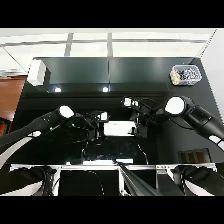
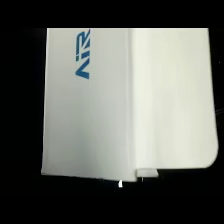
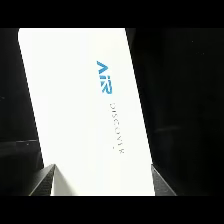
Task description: Fold the box and place the chain.
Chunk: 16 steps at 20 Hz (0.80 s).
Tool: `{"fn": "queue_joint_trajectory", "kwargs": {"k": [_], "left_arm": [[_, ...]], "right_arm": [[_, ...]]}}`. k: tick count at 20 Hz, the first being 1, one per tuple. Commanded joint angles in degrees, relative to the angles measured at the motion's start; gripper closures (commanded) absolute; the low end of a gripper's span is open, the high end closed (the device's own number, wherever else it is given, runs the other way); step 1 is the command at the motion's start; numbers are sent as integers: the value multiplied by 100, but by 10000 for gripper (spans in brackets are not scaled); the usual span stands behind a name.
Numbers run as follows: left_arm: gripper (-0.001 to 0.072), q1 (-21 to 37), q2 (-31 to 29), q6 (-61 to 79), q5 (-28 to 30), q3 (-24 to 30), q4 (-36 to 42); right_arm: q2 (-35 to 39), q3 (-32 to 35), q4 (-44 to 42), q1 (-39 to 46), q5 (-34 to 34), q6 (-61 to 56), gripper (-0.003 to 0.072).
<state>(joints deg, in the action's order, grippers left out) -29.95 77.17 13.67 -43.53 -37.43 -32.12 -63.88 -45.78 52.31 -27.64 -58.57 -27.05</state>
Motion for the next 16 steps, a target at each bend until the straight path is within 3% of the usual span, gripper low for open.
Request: {"fn": "queue_joint_trajectory", "kwargs": {"k": [1,2,3,5,16], "left_arm": [[360,-2,4,2,0,-7,0],[360,-2,4,0,0,-7,0],[360,-2,4,2,0,-7,-2],[360,-2,4,0,0,-7,-2],[360,-2,4,2,0,-7,0]], "right_arm": [[-2,22,2,-28,70,35,143],[-2,22,2,-28,57,35,236],[-2,22,2,-28,48,35,255],[-2,22,4,-28,55,35,493],[-2,22,4,-28,26,33,494]]}}
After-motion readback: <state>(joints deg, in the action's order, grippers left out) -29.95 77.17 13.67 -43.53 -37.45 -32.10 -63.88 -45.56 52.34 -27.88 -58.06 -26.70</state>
